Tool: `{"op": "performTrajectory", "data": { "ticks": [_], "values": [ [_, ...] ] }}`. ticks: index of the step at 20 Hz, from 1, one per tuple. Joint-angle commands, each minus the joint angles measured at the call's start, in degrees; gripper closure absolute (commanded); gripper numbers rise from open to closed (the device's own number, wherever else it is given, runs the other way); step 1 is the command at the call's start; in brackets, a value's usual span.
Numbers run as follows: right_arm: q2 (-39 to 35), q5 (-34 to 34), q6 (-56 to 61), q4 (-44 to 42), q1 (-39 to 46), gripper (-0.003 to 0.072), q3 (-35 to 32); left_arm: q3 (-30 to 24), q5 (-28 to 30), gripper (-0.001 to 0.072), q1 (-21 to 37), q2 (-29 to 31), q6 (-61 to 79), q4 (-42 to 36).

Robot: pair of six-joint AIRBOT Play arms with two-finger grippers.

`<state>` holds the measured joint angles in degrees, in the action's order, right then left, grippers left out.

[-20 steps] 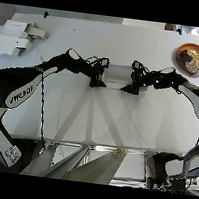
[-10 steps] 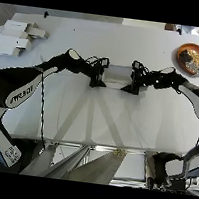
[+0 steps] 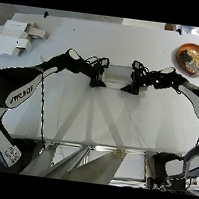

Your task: Fold the box and place the chain.

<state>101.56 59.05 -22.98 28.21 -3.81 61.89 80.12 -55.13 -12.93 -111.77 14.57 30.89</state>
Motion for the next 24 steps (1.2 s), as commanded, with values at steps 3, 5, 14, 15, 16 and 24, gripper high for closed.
{"op": "performTrajectory", "data": {
  "ticks": [3, 5, 14, 15, 16, 24],
  "values": [
    [-0.02, 0.11, 0.00, 0.00, -0.04, 0.0088, 0.02, 0.02, 0.04, 0.0429, -0.02, 0.04, 0.00, 0.00],
    [-0.02, 0.26, 0.68, 0.02, -0.04, 0.0085, 0.02, 0.02, 0.02, 0.0429, -0.02, 0.04, 0.00, 0.00],
    [-0.02, 0.11, 0.61, 0.04, -0.04, 0.0042, 0.02, 0.02, 0.02, 0.0429, -0.02, 0.04, 0.00, 0.00],
    [-0.02, 0.11, 0.61, 0.02, -0.04, 0.0042, 0.02, 0.02, 0.04, 0.0429, -0.02, 0.04, 0.00, 0.00],
    [-0.02, 0.11, 0.61, 0.02, -0.04, 0.0042, 0.02, 0.02, 0.04, 0.0429, -0.02, 0.04, 0.00, 0.00],
    [-0.02, 0.00, 0.63, -0.04, -0.04, -0.0034, 0.02, 0.02, 0.02, 0.0429, -0.02, 0.04, 0.00, 0.00]
  ]
}}
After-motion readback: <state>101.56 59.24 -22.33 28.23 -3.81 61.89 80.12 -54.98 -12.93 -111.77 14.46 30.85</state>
